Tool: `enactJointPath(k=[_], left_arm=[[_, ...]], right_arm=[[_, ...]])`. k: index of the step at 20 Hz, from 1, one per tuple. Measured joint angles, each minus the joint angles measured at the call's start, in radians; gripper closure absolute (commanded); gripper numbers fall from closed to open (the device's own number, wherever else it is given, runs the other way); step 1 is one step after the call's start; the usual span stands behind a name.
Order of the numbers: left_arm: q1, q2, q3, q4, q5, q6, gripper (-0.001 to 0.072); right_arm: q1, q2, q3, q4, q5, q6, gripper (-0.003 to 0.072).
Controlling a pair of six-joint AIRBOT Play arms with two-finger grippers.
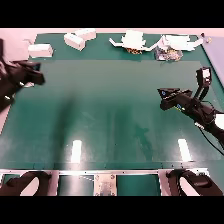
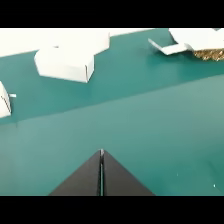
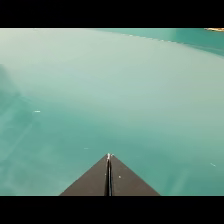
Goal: Fold the box and place the chain.
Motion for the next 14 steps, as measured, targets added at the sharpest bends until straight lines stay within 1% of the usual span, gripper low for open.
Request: enactJointPath(k=[4, 7, 9, 11, 14], left_arm=[[-0.26, 0.046, -0.193, -0.005, 0.345, 0.006, 0.0698], [-0.449, 0.057, -0.315, 0.022, 0.579, -0.068, 0.0697], [-0.548, 0.06, -0.388, 0.085, 0.687, -0.163, 0.0697], [-0.621, 0.061, -0.458, 0.152, 0.767, -0.269, 0.0693], [-0.673, 0.063, -0.531, 0.211, 0.849, -0.383, 0.0691]], right_arm=[[0.0, 0.029, -0.091, -0.038, -0.154, 0.019, 0.0683], [0.0, 0.076, -0.185, -0.078, -0.267, 0.022, 0.0683], [0.0, 0.119, -0.253, -0.097, -0.321, 0.003, 0.0682], [0.0, 0.167, -0.321, -0.109, -0.361, -0.019, 0.068], [0.0, 0.229, -0.403, -0.117, -0.412, -0.037, 0.068]])
